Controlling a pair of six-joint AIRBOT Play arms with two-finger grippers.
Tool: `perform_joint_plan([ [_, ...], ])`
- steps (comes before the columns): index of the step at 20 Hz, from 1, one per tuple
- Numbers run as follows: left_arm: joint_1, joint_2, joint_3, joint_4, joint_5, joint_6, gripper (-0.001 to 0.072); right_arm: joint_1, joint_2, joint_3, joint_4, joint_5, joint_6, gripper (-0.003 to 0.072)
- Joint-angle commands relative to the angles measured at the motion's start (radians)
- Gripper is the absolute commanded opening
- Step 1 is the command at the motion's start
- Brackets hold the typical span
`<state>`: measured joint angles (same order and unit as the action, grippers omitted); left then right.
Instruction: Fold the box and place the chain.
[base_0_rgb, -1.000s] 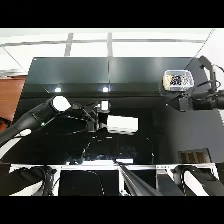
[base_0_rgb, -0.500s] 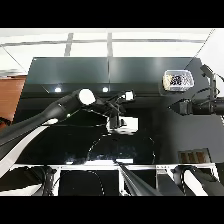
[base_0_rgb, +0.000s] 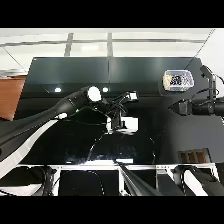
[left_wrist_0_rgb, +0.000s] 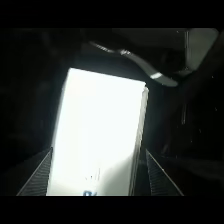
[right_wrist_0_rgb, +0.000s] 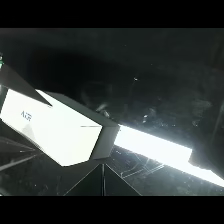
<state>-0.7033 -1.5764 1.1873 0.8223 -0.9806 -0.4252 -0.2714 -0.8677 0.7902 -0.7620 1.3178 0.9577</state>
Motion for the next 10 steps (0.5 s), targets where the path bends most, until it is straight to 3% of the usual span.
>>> perform_joint_plan([
  [1, 0.000, -0.005, 0.004, 0.057, -0.049, -0.004, 0.0713, -0.001, 0.000, 0.000, 0.001, -0.003, -0.001, 0.0012],
  [10, -0.027, -0.005, 0.004, 0.080, -0.048, 0.044, 0.0714, -0.001, 0.001, 0.000, 0.000, -0.006, -0.001, 0.0013],
])
